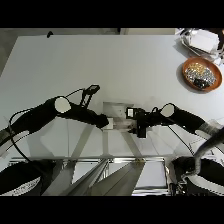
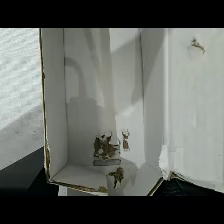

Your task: Fold the box and place the chain.

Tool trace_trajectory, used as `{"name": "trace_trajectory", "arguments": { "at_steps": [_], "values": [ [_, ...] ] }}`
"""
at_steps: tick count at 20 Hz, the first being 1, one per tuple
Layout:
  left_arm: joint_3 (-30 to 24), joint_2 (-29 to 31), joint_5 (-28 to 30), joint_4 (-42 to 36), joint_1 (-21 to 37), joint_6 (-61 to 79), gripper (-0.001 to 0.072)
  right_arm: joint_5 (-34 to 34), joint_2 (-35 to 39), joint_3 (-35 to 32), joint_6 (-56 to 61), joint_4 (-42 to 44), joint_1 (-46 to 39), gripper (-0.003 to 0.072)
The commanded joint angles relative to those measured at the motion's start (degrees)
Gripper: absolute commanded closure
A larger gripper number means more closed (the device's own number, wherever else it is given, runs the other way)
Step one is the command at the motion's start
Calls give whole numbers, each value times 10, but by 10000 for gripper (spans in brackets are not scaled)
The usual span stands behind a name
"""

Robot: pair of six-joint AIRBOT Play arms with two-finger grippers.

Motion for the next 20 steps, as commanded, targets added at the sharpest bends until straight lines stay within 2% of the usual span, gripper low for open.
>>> {"name": "trace_trajectory", "arguments": {
  "at_steps": [1,8,12,16,17,19,20],
  "values": [
    [31,-23,-5,69,-22,-79,203,0,0,0,0,0,0,366],
    [42,-34,-15,141,-46,-170,203,2,0,0,0,0,0,366],
    [95,-66,-47,177,-73,-219,204,2,0,0,0,0,0,366],
    [133,-98,-89,180,-77,-243,228,2,0,0,0,0,0,366],
    [140,-103,-105,181,-77,-242,287,2,0,0,0,0,0,366],
    [143,-104,-109,183,-77,-237,504,2,0,0,0,0,0,366],
    [143,-105,-104,183,-77,-238,499,2,0,0,0,0,0,366]
  ]
}}
